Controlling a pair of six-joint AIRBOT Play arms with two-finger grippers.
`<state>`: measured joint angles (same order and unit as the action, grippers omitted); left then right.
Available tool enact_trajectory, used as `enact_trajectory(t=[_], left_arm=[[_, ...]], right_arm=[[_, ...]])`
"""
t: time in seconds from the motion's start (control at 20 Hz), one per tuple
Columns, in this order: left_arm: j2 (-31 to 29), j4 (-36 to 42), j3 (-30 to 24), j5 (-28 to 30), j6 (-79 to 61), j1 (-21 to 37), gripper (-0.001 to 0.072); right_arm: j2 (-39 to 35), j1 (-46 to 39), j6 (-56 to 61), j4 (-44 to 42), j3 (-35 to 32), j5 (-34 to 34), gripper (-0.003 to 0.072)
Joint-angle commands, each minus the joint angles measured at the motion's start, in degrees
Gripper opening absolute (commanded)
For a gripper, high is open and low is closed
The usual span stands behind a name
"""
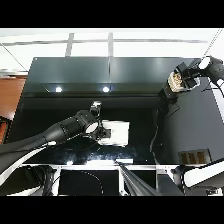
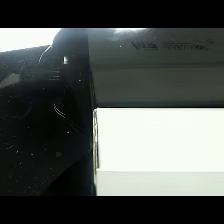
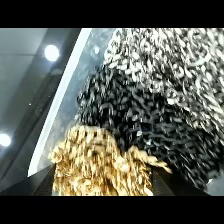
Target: Fold the box and place the chain.
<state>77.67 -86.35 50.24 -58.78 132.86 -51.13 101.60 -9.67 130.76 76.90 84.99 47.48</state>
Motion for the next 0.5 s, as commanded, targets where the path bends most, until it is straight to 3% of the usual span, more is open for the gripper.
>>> enact_trajectory(t=[0.0,0.1,0.25,0.45], left_arm=[[-0.02,-0.02,-0.02,0.0,0.0,0.04,0.0035],[-0.02,-0.02,-0.02,0.0,0.0,0.04,0.0035],[-0.02,-0.02,-0.02,-0.02,-0.02,0.04,0.0035],[-0.02,-0.02,-0.02,0.0,0.0,0.04,0.0035]], right_arm=[[1.07,0.09,-0.31,-0.5,0.04,-1.03,0.0526],[1.11,0.09,-1.14,-0.52,0.04,-1.25,0.0362],[1.05,0.02,-8.31,-4.57,0.13,-1.16,0.0048],[0.39,0.02,-13.99,-6.73,3.65,4.37,0.0045]])
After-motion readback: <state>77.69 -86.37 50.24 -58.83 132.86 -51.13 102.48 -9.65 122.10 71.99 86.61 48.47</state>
